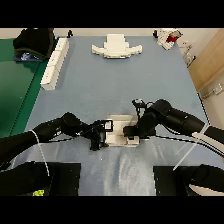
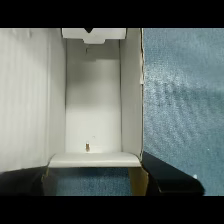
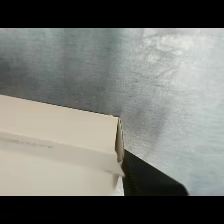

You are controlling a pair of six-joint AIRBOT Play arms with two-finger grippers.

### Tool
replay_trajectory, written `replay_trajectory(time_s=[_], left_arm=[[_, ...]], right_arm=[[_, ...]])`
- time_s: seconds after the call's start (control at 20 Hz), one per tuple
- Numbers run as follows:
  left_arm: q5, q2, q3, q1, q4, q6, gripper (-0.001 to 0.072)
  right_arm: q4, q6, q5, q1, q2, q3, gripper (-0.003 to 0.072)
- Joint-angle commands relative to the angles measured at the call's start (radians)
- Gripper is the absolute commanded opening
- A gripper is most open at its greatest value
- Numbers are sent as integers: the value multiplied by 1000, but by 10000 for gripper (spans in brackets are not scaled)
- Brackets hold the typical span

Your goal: Fold the box.

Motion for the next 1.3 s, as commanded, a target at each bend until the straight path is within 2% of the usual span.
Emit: replay_trajectory(time_s=[0.0,0.3,0.55,0.6,0.7,0.9,0.95,1.0,1.05,1.25], left_arm=[[0,1,0,0,0,0,499],[0,1,0,0,0,0,499],[0,1,0,0,0,0,500],[0,1,0,0,0,0,499],[0,1,0,0,0,0,499],[1,1,0,0,0,0,500],[0,1,0,0,0,0,500],[0,1,0,0,0,0,499],[0,1,0,0,0,0,500],[0,1,0,0,0,0,500]], right_arm=[[-49,98,-47,19,-51,22,430],[-64,169,-46,19,-73,22,407],[-68,174,-45,26,-76,21,61],[-80,174,-45,37,-76,21,23],[-97,184,-46,53,-76,21,5],[-124,209,-45,66,-75,22,13],[-130,209,-45,68,-75,26,157],[-135,209,-45,68,-74,32,338],[-141,209,-46,68,-72,37,380],[-146,209,-47,68,-71,47,380]])
